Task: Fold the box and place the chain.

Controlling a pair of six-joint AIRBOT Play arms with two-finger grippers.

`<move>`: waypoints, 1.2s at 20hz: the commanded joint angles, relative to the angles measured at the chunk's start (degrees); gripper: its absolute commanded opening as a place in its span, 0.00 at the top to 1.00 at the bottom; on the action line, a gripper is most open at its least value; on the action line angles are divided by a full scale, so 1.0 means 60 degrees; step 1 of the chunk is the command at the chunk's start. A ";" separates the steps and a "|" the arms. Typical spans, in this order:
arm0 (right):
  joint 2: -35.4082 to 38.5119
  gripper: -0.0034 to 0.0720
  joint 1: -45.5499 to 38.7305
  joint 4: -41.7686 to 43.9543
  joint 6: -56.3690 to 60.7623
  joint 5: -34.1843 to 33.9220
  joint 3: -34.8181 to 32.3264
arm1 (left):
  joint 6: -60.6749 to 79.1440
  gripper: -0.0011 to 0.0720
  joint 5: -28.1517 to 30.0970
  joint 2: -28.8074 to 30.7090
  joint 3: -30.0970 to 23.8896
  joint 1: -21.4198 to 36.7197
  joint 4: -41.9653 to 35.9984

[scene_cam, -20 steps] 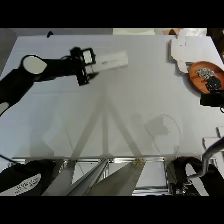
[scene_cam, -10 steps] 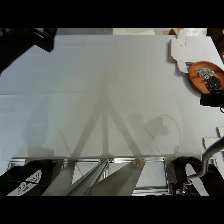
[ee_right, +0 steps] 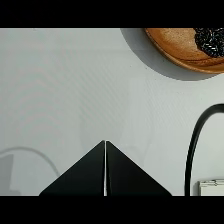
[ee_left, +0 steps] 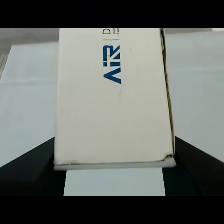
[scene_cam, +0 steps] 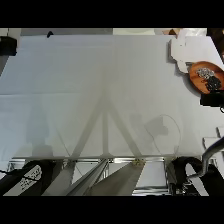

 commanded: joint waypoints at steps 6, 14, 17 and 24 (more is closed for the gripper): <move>0.0007 0.94 -0.0007 -0.0004 0.0000 0.0004 0.0007 | -0.0663 0.98 -0.1140 -0.2648 -0.0087 -0.0084 0.0379; 0.0011 0.94 -0.0007 -0.0004 0.0000 0.0004 0.0007 | -0.0670 0.98 -0.1045 -0.5195 -0.0087 -0.0503 0.0386; 0.0007 0.94 -0.0007 -0.0004 0.0000 0.0004 0.0007 | -0.0670 0.76 -0.0882 -0.5548 -0.0087 -0.0503 0.0386; 0.0011 0.94 -0.0007 -0.0004 0.0000 0.0004 0.0007 | -0.0656 0.09 -0.1155 -0.4677 -0.0080 -0.0495 0.0539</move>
